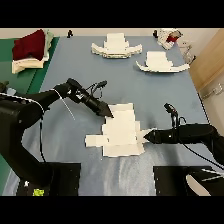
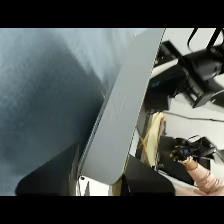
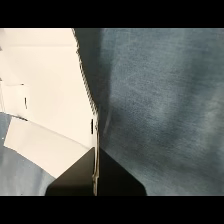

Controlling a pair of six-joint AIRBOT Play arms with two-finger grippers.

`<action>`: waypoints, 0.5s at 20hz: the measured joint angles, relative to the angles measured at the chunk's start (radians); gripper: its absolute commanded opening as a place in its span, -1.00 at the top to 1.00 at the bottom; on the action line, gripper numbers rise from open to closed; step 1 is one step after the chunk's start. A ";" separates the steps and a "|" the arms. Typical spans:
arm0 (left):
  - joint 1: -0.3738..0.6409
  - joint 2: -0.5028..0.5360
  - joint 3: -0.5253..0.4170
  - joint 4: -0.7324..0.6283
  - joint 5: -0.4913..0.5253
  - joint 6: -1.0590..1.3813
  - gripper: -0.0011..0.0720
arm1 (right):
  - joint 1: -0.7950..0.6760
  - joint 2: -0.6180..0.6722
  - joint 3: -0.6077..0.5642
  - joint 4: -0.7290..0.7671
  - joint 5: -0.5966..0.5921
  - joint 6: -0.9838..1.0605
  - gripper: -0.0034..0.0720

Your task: Fold the box.

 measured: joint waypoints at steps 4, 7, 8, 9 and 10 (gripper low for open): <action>-0.013 -0.002 0.007 0.031 -0.030 0.010 0.24 | 0.000 0.000 0.000 0.000 -0.001 0.000 0.90; -0.017 -0.003 0.009 0.041 -0.041 0.026 0.94 | 0.000 0.000 0.000 -0.003 -0.001 0.000 0.90; -0.017 -0.003 0.009 0.042 -0.045 0.032 0.94 | 0.000 0.000 0.000 -0.004 -0.003 0.000 0.90; -0.018 -0.004 0.009 0.045 -0.043 0.040 0.94 | 0.002 0.000 0.000 -0.004 -0.002 0.000 0.90; -0.018 -0.004 0.009 0.045 -0.043 0.047 0.94 | 0.001 0.000 0.000 -0.003 -0.002 0.000 0.84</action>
